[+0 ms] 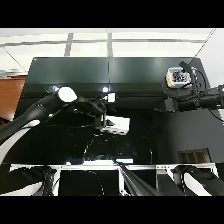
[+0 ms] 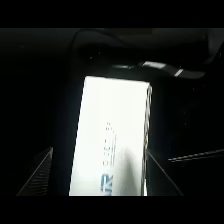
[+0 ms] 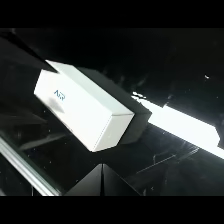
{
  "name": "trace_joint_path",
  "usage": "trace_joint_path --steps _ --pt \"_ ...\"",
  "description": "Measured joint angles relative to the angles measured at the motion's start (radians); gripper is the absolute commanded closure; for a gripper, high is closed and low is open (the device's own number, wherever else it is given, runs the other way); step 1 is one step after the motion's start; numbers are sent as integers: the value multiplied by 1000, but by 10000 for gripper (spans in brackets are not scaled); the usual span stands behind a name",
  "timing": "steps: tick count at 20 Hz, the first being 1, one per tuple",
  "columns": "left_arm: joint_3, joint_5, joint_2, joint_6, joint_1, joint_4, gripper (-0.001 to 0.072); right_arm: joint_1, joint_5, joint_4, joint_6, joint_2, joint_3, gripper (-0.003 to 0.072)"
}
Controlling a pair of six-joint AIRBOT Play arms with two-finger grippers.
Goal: Fold the box and place the chain.
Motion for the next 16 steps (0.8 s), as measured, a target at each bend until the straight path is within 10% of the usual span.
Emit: trace_joint_path --steps 16 --pt "91 -138 -166 -105 -43 92 0 -4 -22 -6 3 3 0 674"
